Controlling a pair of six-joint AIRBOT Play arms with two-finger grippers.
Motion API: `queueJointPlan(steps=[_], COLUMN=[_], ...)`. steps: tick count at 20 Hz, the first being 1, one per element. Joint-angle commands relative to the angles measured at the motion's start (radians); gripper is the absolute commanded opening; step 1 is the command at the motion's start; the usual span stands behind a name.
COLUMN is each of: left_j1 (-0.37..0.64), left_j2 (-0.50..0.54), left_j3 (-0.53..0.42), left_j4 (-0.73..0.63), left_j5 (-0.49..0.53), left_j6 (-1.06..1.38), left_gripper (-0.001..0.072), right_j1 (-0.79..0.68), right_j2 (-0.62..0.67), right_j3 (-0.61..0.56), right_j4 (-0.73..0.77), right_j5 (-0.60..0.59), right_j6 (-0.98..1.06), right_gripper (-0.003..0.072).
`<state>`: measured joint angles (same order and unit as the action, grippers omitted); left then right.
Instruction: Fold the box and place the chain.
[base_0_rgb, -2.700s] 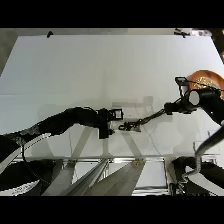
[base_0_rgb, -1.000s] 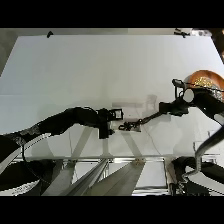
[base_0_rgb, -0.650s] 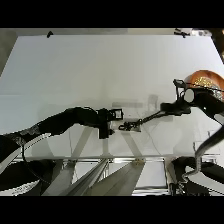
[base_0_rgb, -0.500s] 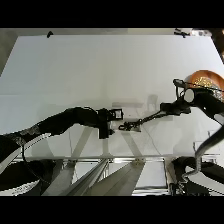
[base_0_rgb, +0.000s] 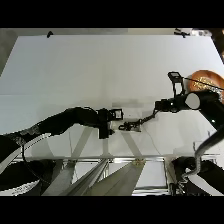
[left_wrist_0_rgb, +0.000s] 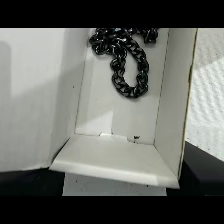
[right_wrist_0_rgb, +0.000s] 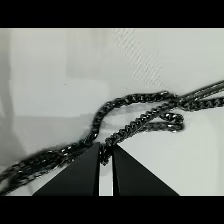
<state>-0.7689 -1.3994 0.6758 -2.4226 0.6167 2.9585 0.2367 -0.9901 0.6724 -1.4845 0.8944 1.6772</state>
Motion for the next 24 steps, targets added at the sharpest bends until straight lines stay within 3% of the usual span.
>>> queueJointPlan(steps=[1,8,13,18,24], left_j1=[0.001,0.0,0.0,0.0,0.0], left_j2=[0.0,0.0,0.0,0.0,0.0], left_j3=[0.0,0.0,0.0,0.0,0.0], left_j4=[0.0,0.0,0.0,0.0,0.0], left_j5=[-0.002,0.0,0.0,0.0,0.0], left_j6=[0.0,0.0,0.0,0.0,0.0], left_gripper=[0.0138,0.0138,0.0138,0.0138,0.0138], right_j1=[0.059,0.184,0.285,0.409,0.432], right_j2=[0.179,0.499,0.606,0.575,0.338], right_j3=[0.001,0.001,0.001,0.001,0.001], right_j4=[0.0,0.018,0.111,0.117,0.107], right_j5=[-0.009,-0.004,-0.08,-0.1,-0.068], right_j6=[-0.006,-0.007,-0.011,-0.011,-0.043], right_gripper=[0.0012,0.0012,0.0012,0.0012,0.0012])
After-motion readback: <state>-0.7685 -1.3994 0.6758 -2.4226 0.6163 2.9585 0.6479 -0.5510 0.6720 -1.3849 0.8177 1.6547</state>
